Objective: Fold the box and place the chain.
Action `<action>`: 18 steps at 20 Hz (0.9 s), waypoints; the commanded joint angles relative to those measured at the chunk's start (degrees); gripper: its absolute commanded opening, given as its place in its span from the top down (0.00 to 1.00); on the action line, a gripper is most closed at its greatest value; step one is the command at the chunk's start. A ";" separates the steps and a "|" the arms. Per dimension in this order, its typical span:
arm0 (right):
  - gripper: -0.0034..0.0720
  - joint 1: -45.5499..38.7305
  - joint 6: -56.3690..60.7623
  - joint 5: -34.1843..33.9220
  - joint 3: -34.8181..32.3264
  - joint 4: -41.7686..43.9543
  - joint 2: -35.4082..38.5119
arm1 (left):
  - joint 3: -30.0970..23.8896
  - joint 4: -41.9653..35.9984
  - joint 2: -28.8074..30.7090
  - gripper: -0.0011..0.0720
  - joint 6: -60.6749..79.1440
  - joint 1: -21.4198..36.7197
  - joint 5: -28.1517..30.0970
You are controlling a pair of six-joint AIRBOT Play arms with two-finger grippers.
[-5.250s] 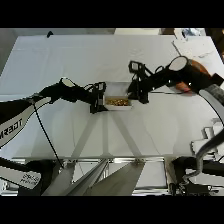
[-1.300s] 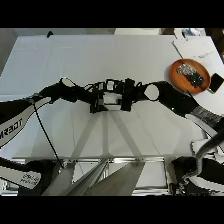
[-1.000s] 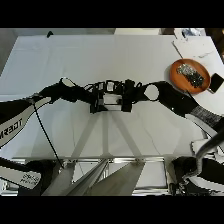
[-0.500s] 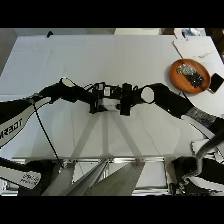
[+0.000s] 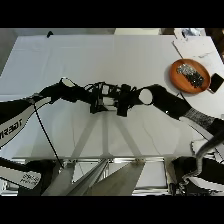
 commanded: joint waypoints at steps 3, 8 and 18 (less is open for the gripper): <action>0.47 -0.02 1.55 0.46 0.04 -1.03 0.02 | 0.07 0.26 0.00 0.78 0.17 0.00 0.07; 0.40 -0.17 1.53 -0.17 0.07 -1.27 1.29 | 0.07 0.26 0.00 0.78 0.17 0.00 0.04; 0.94 -7.08 20.20 5.07 2.69 15.23 1.31 | 0.07 0.28 0.00 0.78 0.17 0.00 0.04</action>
